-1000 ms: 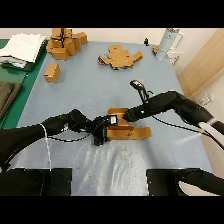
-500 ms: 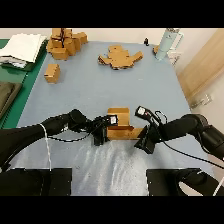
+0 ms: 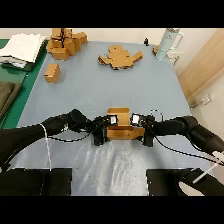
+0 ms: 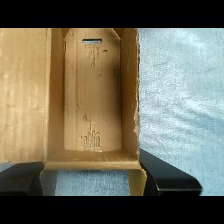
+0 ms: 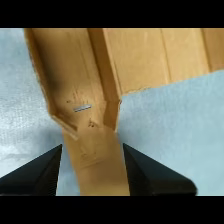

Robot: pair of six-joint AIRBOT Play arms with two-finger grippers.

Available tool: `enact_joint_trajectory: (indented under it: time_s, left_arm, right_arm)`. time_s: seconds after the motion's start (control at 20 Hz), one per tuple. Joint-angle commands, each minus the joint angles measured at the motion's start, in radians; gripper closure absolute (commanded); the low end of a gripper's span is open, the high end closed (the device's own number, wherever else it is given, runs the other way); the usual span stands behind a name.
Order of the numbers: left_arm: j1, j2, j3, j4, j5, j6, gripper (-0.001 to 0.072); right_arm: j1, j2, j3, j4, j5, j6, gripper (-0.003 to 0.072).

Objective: Fold the box.

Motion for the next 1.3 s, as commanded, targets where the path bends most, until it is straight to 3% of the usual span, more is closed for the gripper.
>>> enact_joint_trajectory:
  time_s: [0.0, 0.1, 0.15, 0.2, 0.25, 0.35, 0.4, 0.45, 0.65, 0.7, 0.75, 0.8, 0.85, 1.0, 1.05, 1.15, 1.25]
  left_arm:
    - [0.0, 0.0, 0.0, 0.0, 0.0, 0.0, 0.0246]
    - [0.0, 0.0, 0.0, 0.0, 0.0, 0.0, 0.0246]
    - [0.0, 0.0, 0.0, 0.0, 0.0, 0.0, 0.0246]
    - [0.0, 0.0, 0.0, 0.0, 0.0, 0.0, 0.0246]
    - [0.0, 0.0, 0.0, 0.0, 0.0, 0.0, 0.0247]
    - [0.0, 0.0, 0.0, 0.0, 0.0, 0.0, 0.0246]
    - [0.0, 0.0, 0.0, 0.0, 0.0, 0.0, 0.0246]
    - [0.0, 0.0, 0.0, 0.0, 0.0, 0.0, 0.0246]
    - [0.0, 0.0, 0.0, 0.0, 0.0, 0.0, 0.0246]
    - [0.0, 0.0, 0.0, 0.0, 0.0, 0.0, 0.0246]
    - [0.0, 0.0, 0.0, 0.0, 0.0, 0.0, 0.0246]
    - [0.0, 0.0, 0.0, 0.0, 0.0, 0.0, 0.0247]
    - [0.0, 0.0, 0.0, 0.0, 0.0, 0.0, 0.0246]
    - [0.0, 0.0, 0.0, 0.0, 0.0, 0.0, 0.0247]
    - [0.0, 0.0, 0.0, 0.0, 0.0, 0.0, 0.0246]
    - [0.0, 0.0, 0.0, 0.0, 0.0, 0.0, 0.0246]
    - [0.0, 0.0, 0.0, 0.0, 0.0, 0.0, 0.0246]
  right_arm:
    - [0.0, -0.042, -0.002, 0.081, 0.074, -0.121, 0.0103]
    - [0.003, -0.042, -0.002, 0.141, 0.074, -0.18, 0.0111]
    - [0.009, -0.042, -0.002, 0.152, 0.073, -0.198, 0.02]
    - [0.021, -0.042, -0.002, 0.153, 0.071, -0.2, 0.0349]
    - [0.033, -0.042, -0.002, 0.153, 0.071, -0.2, 0.0426]
    - [0.063, -0.042, -0.002, 0.154, 0.072, -0.2, 0.0447]
    - [0.076, -0.042, -0.002, 0.154, 0.075, -0.2, 0.0538]
    - [0.087, -0.044, -0.002, 0.154, 0.085, -0.2, 0.0542]
    - [0.116, -0.09, -0.002, 0.161, 0.155, -0.205, 0.0538]
    - [0.124, -0.106, -0.002, 0.161, 0.169, -0.205, 0.0447]
    - [0.129, -0.121, -0.002, 0.166, 0.175, -0.205, 0.0285]
    - [0.13, -0.13, -0.002, 0.172, 0.175, -0.205, 0.019]
    - [0.13, -0.135, -0.002, 0.174, 0.175, -0.205, 0.0145]
    - [0.129, -0.13, -0.002, 0.171, 0.175, -0.204, 0.0143]
    - [0.129, -0.121, -0.002, 0.167, 0.169, -0.19, 0.0183]
    - [0.128, -0.07, 0.013, 0.07, 0.105, -0.048, 0.0521]
    - [0.128, 0.021, 0.035, -0.161, 0.023, 0.303, 0.068]
